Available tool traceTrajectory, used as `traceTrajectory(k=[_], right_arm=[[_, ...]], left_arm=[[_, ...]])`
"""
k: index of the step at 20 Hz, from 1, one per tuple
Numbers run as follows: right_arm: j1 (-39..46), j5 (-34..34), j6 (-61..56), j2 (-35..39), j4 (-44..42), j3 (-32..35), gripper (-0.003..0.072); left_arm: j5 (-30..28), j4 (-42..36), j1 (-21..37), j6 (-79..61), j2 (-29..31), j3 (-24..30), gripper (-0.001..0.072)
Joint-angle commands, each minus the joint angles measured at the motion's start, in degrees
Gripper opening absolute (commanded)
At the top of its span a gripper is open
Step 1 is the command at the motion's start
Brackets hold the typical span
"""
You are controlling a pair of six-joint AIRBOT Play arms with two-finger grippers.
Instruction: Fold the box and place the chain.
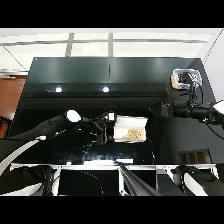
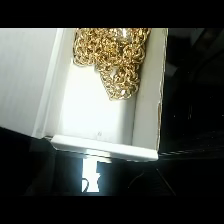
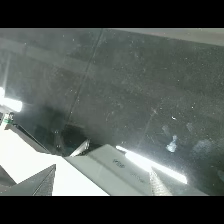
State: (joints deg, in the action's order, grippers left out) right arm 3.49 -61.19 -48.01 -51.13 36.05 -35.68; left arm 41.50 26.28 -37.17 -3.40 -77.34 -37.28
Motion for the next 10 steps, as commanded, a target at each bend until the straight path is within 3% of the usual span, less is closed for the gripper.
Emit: traceTrajectory(k=[1, 10], right_arm=[[-0.04, -0.02, -0.02, 0.02, 0.00, 0.00, 0.0701], [-0.04, -0.04, -0.02, 0.02, 0.02, 0.00, 0.0700]], left_arm=[[0.68, 0.59, -0.15, -0.04, -0.04, -0.04, 0.0384], [4.48, 5.68, 4.46, 3.52, 1.33, -0.02, 0.0393]])
